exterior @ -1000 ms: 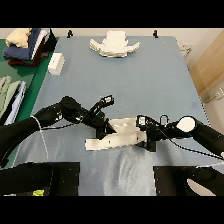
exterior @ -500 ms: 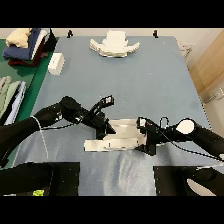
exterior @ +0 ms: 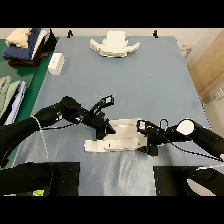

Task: Fold the box.

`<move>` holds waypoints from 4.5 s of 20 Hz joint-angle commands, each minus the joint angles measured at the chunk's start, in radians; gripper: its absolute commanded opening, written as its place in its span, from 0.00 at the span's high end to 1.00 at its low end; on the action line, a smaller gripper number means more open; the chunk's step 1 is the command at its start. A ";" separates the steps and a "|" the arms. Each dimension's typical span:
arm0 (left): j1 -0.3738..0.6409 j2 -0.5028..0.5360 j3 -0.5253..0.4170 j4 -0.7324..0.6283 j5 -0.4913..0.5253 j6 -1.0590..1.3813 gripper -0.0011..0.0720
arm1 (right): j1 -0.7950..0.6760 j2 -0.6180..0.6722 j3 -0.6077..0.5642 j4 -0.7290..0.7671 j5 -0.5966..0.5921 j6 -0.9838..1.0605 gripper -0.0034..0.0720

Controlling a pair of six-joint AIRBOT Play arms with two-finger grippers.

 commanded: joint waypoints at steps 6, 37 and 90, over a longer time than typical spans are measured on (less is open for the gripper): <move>0.000 0.001 0.000 0.000 0.000 0.000 0.96 | 0.001 -0.010 -0.001 0.085 0.002 -0.221 0.03; 0.000 0.001 0.000 0.000 0.000 0.000 0.96 | 0.001 -0.070 -0.003 0.070 -0.020 -0.223 0.28; -0.048 0.244 0.040 0.194 -0.242 -0.999 0.96 | 0.000 -0.068 -0.015 0.063 -0.041 -0.223 0.28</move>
